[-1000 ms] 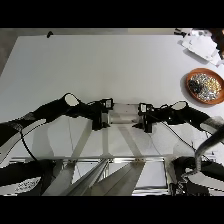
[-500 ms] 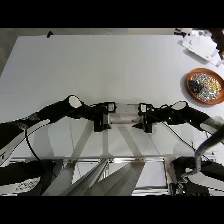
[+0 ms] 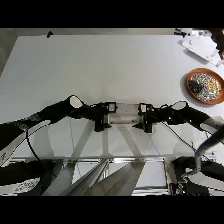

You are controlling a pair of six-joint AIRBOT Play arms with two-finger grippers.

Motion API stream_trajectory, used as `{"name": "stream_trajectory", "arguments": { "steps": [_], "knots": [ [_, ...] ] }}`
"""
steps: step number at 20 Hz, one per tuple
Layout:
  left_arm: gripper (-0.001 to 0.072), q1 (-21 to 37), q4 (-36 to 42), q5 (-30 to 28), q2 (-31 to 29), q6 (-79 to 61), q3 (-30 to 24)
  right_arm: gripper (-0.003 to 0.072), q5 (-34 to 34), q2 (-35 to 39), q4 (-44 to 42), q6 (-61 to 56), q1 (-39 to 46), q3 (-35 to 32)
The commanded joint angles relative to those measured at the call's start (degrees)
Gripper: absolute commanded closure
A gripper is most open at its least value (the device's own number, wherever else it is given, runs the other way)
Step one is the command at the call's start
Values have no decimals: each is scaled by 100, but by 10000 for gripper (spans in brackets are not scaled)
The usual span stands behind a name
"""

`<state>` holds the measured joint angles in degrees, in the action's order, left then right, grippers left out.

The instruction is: Fold the box and place the chain.

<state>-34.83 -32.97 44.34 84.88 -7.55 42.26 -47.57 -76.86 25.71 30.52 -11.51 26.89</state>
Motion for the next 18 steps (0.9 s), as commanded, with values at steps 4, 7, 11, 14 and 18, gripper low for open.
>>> {"name": "stream_trajectory", "arguments": {
  "steps": [4, 7, 11, 14, 18],
  "knots": [
    [488, -111, -7, 136, -2, 7, -4, 384, 2, 0, -7, -7, -4, 0],
    [488, -111, -7, 131, -2, 7, -4, 384, 2, 0, -4, -7, -4, 0],
    [488, -111, -7, 133, -2, 7, -4, 384, 2, 0, -7, -7, -4, 0],
    [488, -111, -7, 133, -2, 7, -4, 384, 2, 0, -4, -7, -4, 0],
    [488, -111, -7, 133, -2, 7, -4, 384, 2, 0, -96, -7, -4, 0]
  ]
}}
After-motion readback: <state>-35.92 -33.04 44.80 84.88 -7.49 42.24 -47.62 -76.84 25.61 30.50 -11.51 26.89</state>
